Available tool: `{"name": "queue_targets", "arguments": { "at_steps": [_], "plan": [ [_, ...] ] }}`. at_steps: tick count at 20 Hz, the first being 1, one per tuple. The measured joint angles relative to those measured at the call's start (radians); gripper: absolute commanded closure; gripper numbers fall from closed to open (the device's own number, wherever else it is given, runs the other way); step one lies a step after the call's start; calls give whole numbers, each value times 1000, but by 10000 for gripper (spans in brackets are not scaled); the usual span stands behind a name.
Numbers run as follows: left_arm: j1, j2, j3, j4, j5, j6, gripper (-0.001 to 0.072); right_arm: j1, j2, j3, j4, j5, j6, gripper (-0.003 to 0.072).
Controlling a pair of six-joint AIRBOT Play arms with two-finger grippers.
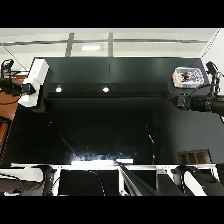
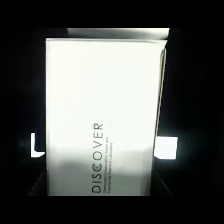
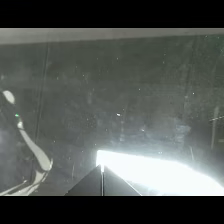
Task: Fold the box and place the chain.
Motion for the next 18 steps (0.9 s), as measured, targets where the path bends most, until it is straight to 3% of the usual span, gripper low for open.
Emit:
{"name": "queue_targets", "arguments": {
  "at_steps": [2,6,9,10,11,12,13,16,18],
  "plan": [
    [-16,-33,37,-12,18,11,-1,0,0,0,4,-5,8,672],
    [-45,-51,98,4,32,21,0,0,0,0,5,-5,19,672],
    [-58,-34,172,14,-53,-20,2,0,0,0,5,11,25,673],
    [-60,-27,206,16,-108,-67,54,2,0,0,5,26,25,673],
    [-62,-21,239,21,-169,-117,270,6,0,0,4,47,25,673],
    [-63,-8,272,21,-229,-169,572,14,0,0,-2,67,25,673],
    [-66,8,291,19,-286,-209,687,26,1,0,-8,87,25,673],
    [-90,98,286,-23,-394,-284,687,88,3,0,-44,110,24,673],
    [-134,201,208,-56,-397,-288,687,149,4,-1,-84,72,8,673]
  ]
}}
